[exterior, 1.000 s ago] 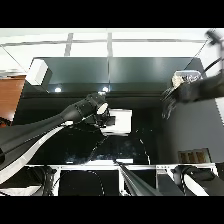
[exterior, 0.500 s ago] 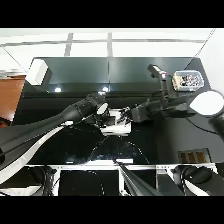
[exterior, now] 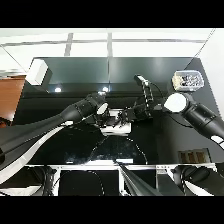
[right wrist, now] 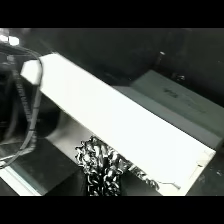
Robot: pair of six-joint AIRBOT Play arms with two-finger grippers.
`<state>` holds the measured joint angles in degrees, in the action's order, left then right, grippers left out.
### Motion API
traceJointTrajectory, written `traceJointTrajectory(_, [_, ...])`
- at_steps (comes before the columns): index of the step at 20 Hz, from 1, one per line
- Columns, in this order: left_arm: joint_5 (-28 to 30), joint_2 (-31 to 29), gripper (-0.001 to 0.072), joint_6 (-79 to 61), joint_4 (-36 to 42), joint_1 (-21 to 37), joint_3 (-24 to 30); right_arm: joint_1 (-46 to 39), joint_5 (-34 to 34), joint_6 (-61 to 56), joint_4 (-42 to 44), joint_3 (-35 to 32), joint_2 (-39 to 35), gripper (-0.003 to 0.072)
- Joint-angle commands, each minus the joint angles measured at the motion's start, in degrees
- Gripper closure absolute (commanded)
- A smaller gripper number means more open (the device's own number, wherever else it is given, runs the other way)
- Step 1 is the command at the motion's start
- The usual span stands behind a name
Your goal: Fold the box and place the chain.
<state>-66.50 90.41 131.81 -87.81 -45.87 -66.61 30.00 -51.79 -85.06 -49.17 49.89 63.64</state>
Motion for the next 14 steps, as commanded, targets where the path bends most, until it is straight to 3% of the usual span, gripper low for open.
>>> traceJointTrajectory(1, [0.0,0.0,0.0681,0.0,0.0,0.0,0.0,0.1,-2.3,0.0,-2.0,0.0,0.9,0.0338])
traceJointTrajectory(8, [0.1,0.0,0.0681,0.0,0.0,0.0,0.0,-11.6,-12.2,0.0,-14.3,0.0,-6.9,0.0342])
traceJointTrajectory(13, [1.0,0.0,0.0678,1.6,0.5,0.0,-0.5,-16.0,-13.0,0.7,-16.0,0.0,-8.7,0.0342])
traceJointTrajectory(14, [0.8,-0.1,0.06,3.9,0.5,0.0,-1.2,-16.0,-14.2,0.7,-16.1,0.0,-8.7,0.0342])
